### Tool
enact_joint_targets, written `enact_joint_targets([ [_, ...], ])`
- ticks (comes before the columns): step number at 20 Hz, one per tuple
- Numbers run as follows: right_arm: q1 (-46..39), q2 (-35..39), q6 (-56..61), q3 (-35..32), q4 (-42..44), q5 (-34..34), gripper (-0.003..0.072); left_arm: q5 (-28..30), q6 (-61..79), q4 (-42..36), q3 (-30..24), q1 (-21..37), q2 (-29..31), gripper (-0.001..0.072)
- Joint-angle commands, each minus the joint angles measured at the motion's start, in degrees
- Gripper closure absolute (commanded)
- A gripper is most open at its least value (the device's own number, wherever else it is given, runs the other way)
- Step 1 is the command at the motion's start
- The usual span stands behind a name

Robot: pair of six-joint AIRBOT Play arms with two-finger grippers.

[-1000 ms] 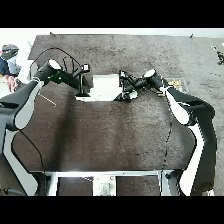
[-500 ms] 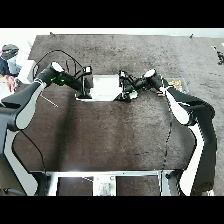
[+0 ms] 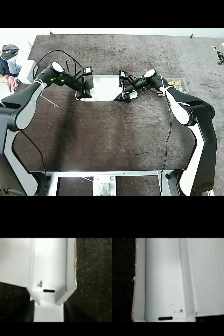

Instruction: Fold the box and place the chain.

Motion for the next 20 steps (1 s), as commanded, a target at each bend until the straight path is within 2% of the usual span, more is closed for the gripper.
enact_joint_targets([
  [1,0.0,0.0,0.0,0.0,0.0,0.0,0.0387,0.1,0.1,0.0,0.0,0.0,0.0,0.0375],
  [2,0.0,0.0,0.0,0.0,0.0,0.0,0.0387,0.1,0.4,0.0,0.0,0.0,0.0,0.0417],
  [6,0.0,0.0,0.0,0.0,0.0,0.0,0.0387,0.5,2.0,0.0,0.0,-1.1,0.0,0.0424],
  [8,0.0,0.0,0.0,0.0,0.0,0.0,0.0387,1.4,4.3,0.0,0.0,-2.4,0.0,0.0544],
  [14,0.0,0.0,0.0,0.0,0.0,0.0,0.0387,2.8,4.1,-1.7,0.0,-2.8,0.0,0.0545],
  [18,0.0,0.0,0.0,0.0,0.0,0.0,0.0387,-0.6,7.6,-7.9,0.0,-2.8,-0.4,0.0544],
  [20,0.0,0.0,0.0,0.0,0.0,0.0,0.0387,-1.6,7.5,-7.6,0.0,-2.8,-1.0,0.0542],
])
